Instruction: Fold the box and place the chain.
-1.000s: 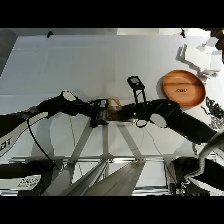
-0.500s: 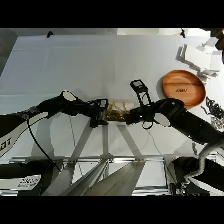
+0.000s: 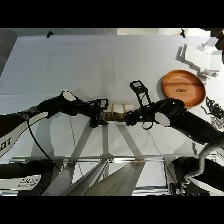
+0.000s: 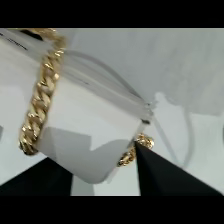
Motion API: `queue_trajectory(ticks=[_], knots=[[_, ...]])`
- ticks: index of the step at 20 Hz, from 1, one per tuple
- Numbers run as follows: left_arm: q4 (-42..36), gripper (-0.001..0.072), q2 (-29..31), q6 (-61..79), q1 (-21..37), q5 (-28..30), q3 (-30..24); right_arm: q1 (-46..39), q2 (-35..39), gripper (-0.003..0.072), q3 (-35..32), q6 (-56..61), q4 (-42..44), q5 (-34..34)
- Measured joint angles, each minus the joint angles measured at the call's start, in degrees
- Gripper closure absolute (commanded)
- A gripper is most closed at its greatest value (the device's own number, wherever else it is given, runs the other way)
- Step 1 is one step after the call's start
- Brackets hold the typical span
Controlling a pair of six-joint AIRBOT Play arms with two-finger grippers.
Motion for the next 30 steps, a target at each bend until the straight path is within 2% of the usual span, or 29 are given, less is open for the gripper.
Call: queue_trajectory(ticks=[6,14,15,17,19,22,27,30], knots=[[0.0,0.0365,0.0,0.0,0.0,0.0,0.0,0.0,2.2,0.0231,0.0,-1.8,1.3,1.3],[0.0,0.0365,0.0,0.0,0.0,0.0,0.0,0.0,7.3,0.0237,0.0,-4.2,1.7,8.8],[0.0,0.0365,0.0,0.0,0.0,0.0,0.0,0.0,7.6,0.0271,0.0,-4.4,2.0,9.4],[0.0,0.0365,0.0,0.0,0.0,0.0,0.0,0.0,7.9,0.0397,0.0,-4.6,3.0,10.2],[0.0,0.0365,0.0,0.0,0.0,0.0,0.0,0.0,8.0,0.0473,0.0,-5.2,4.4,10.7],[0.0,0.0365,0.0,0.0,0.0,0.0,0.0,0.0,8.1,0.0664,0.0,-7.5,7.7,10.2],[0.0,0.0365,0.0,0.0,0.0,0.0,0.0,0.0,7.5,0.0676,0.0,-10.3,9.8,2.2],[0.0,0.0365,0.0,0.0,0.0,0.0,0.0,0.0,5.6,0.0676,0.0,-10.8,9.9,0.3]])
